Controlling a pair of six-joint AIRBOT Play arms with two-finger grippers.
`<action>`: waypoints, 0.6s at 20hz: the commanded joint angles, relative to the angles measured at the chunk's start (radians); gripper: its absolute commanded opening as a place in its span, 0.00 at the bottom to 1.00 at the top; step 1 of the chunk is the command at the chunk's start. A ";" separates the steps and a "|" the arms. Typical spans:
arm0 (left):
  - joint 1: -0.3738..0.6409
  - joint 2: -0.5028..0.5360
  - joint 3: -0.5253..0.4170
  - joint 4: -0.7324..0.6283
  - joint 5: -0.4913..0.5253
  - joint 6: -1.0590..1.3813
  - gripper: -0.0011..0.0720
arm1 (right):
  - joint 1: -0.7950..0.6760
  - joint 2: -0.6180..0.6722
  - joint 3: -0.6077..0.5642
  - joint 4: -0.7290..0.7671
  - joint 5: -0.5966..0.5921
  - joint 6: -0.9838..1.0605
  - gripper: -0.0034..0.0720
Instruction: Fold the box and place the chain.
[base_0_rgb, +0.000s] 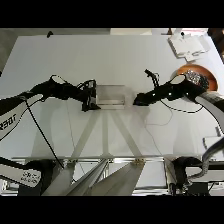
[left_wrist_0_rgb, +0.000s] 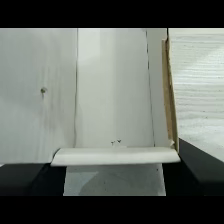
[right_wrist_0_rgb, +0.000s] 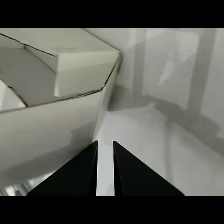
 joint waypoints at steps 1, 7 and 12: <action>0.000 0.000 0.000 0.000 0.000 0.000 0.53 | 0.037 -0.001 0.000 0.063 -0.003 -0.008 0.23; 0.000 0.000 0.000 0.000 0.000 0.000 0.53 | 0.046 0.006 0.000 0.093 -0.011 -0.029 0.63; 0.000 0.000 0.000 0.000 0.000 0.000 0.53 | 0.049 0.008 0.000 0.204 -0.053 -0.087 0.63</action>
